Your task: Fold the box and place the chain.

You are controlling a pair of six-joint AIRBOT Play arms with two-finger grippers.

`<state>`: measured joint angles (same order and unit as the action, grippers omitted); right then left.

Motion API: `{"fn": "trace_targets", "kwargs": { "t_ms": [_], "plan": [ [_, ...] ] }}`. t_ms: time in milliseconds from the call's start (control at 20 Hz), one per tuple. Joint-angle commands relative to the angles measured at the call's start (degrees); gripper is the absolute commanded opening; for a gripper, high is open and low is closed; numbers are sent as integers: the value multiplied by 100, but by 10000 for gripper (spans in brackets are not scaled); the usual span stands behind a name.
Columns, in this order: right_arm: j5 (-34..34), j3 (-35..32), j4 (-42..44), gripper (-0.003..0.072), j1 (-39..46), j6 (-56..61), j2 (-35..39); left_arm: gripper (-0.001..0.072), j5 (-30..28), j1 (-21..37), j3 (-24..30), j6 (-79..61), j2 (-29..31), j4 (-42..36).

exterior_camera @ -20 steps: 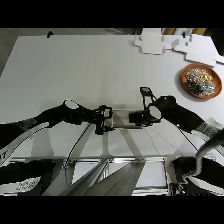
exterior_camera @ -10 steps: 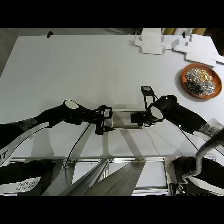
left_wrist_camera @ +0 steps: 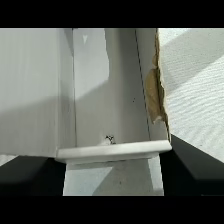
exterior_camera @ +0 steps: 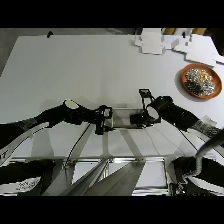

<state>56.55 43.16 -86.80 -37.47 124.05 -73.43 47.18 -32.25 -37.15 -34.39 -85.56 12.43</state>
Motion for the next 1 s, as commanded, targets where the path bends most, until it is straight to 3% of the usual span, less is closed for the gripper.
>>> {"fn": "trace_targets", "kwargs": {
  "t_ms": [0,100,200,250,450,500,700,850,950],
  "plan": [
    [-59,-9,61,283,0,2,-37,171,0,2,-2,-9,4,4],
    [-68,-9,90,248,-57,2,-37,171,0,2,-2,-9,4,4],
    [-61,-9,90,72,-74,2,-37,171,0,2,-2,-9,4,4],
    [-61,-9,81,40,-72,2,-37,171,0,2,-2,-9,4,4],
    [-44,-9,0,47,-74,-94,-24,171,0,2,-2,-9,4,4],
    [-44,-9,2,82,-74,-293,11,171,0,2,-2,-9,4,4],
    [234,-7,9,369,-74,-1377,481,171,0,2,-2,-9,4,4],
    [621,-7,7,391,-72,-1790,1069,171,0,2,-2,-9,4,4],
    [874,48,7,548,-61,-1982,1488,171,0,2,-2,-9,4,7]
  ]
}}
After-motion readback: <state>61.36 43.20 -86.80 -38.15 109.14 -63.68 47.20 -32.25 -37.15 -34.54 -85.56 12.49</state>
